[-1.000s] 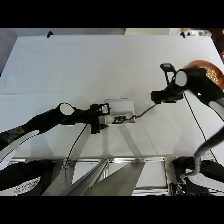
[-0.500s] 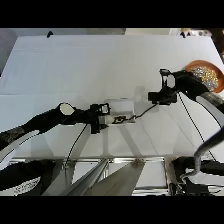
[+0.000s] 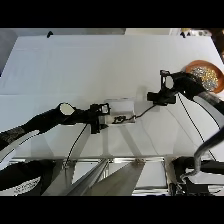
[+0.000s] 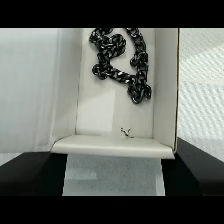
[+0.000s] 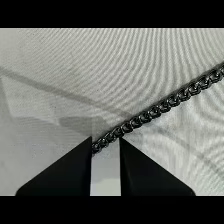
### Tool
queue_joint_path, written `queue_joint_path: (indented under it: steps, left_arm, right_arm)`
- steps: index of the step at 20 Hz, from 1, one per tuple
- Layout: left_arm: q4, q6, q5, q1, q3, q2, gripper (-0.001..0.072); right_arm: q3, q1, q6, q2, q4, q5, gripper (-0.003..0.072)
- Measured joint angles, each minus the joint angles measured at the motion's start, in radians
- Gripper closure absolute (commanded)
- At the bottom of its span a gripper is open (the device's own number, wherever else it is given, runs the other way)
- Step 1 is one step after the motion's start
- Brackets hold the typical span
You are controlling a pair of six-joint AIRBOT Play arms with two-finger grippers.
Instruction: Fold the box and place the chain.
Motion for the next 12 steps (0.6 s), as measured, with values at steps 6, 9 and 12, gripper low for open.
queue_joint_path:
  steps: [6,9,12]
  left_arm:
    - [0.0,0.0,0.0,0.0,0.0,0.0,0.0699]
    - [0.0,0.0,0.0,0.0,0.0,0.0,0.0699]
    - [0.0,0.0,0.0,0.0,0.0,0.0,0.0699]
  right_arm:
    - [0.0,0.0,-0.003,-0.004,0.0,0.008,0.067]
    - [-0.002,0.002,-0.045,0.012,0.0,0.031,0.0671]
    - [-0.001,0.005,-0.122,0.081,-0.002,0.05,0.0671]
